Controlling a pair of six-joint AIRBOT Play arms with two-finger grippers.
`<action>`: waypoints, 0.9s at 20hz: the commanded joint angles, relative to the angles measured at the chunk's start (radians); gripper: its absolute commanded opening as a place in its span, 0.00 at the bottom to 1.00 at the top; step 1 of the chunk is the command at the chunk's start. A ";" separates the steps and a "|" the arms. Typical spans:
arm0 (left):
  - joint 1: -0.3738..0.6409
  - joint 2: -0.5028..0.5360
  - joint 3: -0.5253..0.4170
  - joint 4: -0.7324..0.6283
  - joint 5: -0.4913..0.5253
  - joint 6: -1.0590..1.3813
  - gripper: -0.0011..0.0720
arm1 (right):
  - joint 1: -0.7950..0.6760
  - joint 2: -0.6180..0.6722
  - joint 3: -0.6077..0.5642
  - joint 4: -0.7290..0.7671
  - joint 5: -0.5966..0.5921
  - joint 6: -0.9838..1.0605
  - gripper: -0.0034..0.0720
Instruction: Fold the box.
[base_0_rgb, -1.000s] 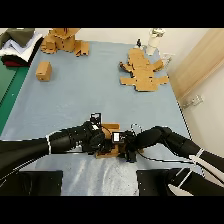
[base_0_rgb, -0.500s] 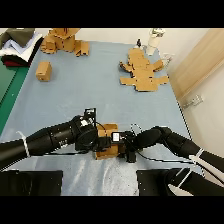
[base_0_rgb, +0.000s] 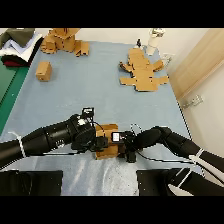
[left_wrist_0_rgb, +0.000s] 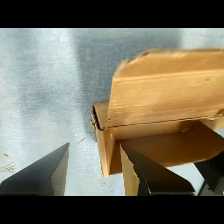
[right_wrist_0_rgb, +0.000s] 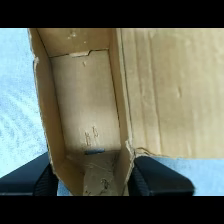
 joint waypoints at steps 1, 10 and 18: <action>-0.003 -0.033 -0.004 -0.046 0.002 0.003 0.65 | 0.001 0.001 0.001 0.000 0.000 0.000 0.71; -0.043 -0.138 -0.002 -0.103 0.054 -0.065 0.28 | 0.001 0.001 0.001 -0.002 0.000 0.000 0.71; -0.042 -0.138 -0.002 -0.061 0.104 -0.073 0.04 | 0.001 0.001 0.001 -0.002 0.000 0.000 0.71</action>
